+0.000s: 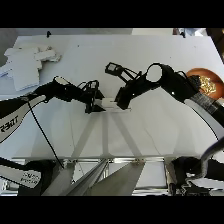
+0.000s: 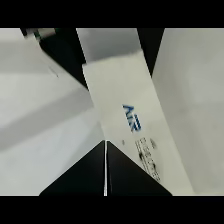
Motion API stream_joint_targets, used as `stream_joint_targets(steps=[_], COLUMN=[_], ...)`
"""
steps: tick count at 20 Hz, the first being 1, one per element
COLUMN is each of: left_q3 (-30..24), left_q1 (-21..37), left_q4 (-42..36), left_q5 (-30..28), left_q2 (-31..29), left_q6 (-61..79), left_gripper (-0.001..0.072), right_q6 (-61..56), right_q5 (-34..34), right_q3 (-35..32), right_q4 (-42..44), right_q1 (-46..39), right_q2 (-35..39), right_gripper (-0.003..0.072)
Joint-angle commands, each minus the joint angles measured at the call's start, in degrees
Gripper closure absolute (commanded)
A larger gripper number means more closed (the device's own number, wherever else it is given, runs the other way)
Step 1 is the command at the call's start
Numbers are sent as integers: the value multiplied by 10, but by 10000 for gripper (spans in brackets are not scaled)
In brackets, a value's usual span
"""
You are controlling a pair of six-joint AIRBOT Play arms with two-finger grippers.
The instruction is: Fold the box and place the chain.
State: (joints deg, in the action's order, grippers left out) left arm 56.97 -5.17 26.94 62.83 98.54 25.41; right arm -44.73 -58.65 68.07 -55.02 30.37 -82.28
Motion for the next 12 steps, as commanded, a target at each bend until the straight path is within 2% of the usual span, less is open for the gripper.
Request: stream_joint_targets(steps=[1,5,8,12], left_q3=[1,1,1,1], left_q1=[1,1,1,1], left_q4=[0,0,0,0], left_q5=[0,0,0,0], left_q2=[0,0,0,0], left_q6=[0,0,0,0], left_gripper=[429,429,429,429], right_q6=[-49,-65,-64,-64], right_q5=[37,38,57,78], right_q3=[0,0,-7,-38], right_q4=[100,207,245,250], right_q1=[-2,-2,-2,-2], right_q2=[-14,-68,-99,-103], right_gripper=[678,679,680,680])
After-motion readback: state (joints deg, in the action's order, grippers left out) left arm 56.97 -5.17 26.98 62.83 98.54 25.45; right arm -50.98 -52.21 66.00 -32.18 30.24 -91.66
